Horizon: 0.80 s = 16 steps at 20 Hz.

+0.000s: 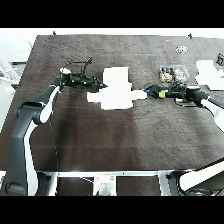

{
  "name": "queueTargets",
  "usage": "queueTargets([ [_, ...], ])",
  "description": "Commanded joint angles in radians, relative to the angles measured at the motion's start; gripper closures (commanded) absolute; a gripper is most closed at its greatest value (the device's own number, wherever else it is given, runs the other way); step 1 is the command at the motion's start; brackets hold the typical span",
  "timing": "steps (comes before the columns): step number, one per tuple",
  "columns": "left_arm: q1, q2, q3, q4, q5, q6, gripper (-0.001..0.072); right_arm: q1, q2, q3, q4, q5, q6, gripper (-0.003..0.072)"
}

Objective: Fold the box and place the chain.

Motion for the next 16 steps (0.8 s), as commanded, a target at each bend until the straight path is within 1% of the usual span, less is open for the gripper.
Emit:
queueTargets([
  [1,0.0,0.002,-0.033,-0.051,-0.032,0.208,0.0698,-0.049,0.0,0.001,0.074,0.006,-0.064,0.0416],
  [2,0.0,0.003,-0.041,-0.056,-0.034,0.267,0.0698,-0.049,0.0,0.001,0.081,0.006,-0.084,0.0416],
  [8,-0.001,0.003,-0.046,-0.056,-0.062,0.402,0.0698,-0.049,0.0,0.001,0.081,0.005,-0.135,0.0416],
  [14,-0.011,0.003,-0.067,-0.051,-0.034,0.536,0.0698,-0.048,-0.001,0.0,0.08,0.005,-0.161,0.0416],
  [16,-0.024,0.003,-0.079,-0.023,-0.024,0.599,0.0698,-0.047,-0.001,0.0,0.08,0.005,-0.183,0.0415],
])
